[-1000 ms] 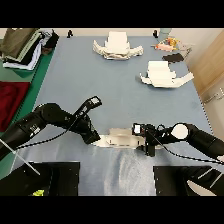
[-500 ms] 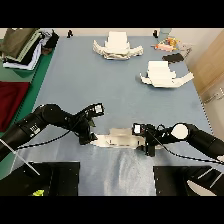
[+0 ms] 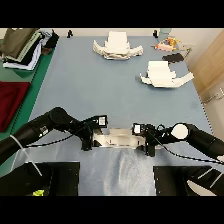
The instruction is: Fold the box.
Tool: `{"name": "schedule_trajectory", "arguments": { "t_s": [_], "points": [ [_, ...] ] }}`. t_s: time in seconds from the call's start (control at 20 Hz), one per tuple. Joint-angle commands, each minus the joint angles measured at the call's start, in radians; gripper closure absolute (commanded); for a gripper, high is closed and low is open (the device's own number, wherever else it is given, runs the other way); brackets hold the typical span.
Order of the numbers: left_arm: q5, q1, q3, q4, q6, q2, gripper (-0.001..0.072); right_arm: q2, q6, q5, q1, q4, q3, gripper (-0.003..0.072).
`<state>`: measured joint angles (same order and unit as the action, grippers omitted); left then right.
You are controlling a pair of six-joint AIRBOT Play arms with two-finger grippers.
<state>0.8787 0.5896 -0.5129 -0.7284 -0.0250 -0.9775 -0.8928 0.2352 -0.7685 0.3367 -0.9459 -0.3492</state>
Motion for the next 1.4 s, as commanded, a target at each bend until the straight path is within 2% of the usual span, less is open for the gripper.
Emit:
{"name": "schedule_trajectory", "arguments": {
  "t_s": [0.0, 0.15, 0.25, 0.6, 0.65, 0.95, 1.0, 1.3, 1.35],
  "points": [
    [-0.037, 0.039, 0.003, 0.055, 0.063, -0.059, 0.0233, 0.001, 0.0, 0.0, 0.0, 0.0, -0.001, 0.0244],
    [-0.07, 0.069, 0.003, 0.082, 0.064, -0.084, 0.0234, 0.001, 0.0, 0.0, 0.0, 0.0, -0.001, 0.0244],
    [-0.09, 0.078, 0.003, 0.079, 0.064, -0.089, 0.0353, 0.001, 0.0, 0.0, 0.0, 0.0, -0.001, 0.0244],
    [-0.124, 0.078, 0.003, 0.08, 0.069, -0.089, 0.0369, 0.001, 0.0, 0.0, 0.0, 0.0, -0.001, 0.0244],
    [-0.138, 0.078, 0.003, 0.082, 0.089, -0.089, 0.0477, 0.001, 0.0, 0.0, 0.0, 0.0, -0.001, 0.0244],
    [-0.21, 0.123, 0.003, 0.154, 0.17, -0.091, 0.0487, 0.001, 0.0, 0.0, 0.0, 0.0, -0.001, 0.0244],
    [-0.22, 0.131, 0.003, 0.16, 0.172, -0.093, 0.0615, 0.001, 0.0, 0.0, 0.0, 0.0, -0.001, 0.0244],
    [-0.224, 0.134, 0.003, 0.2, 0.171, -0.108, 0.0612, 0.001, 0.0, 0.0, 0.0, 0.0, -0.001, 0.0244],
    [-0.224, 0.134, 0.003, 0.215, 0.171, -0.108, 0.0569, 0.001, 0.0, 0.0, 0.0, 0.0, -0.001, 0.0244]
  ]
}}
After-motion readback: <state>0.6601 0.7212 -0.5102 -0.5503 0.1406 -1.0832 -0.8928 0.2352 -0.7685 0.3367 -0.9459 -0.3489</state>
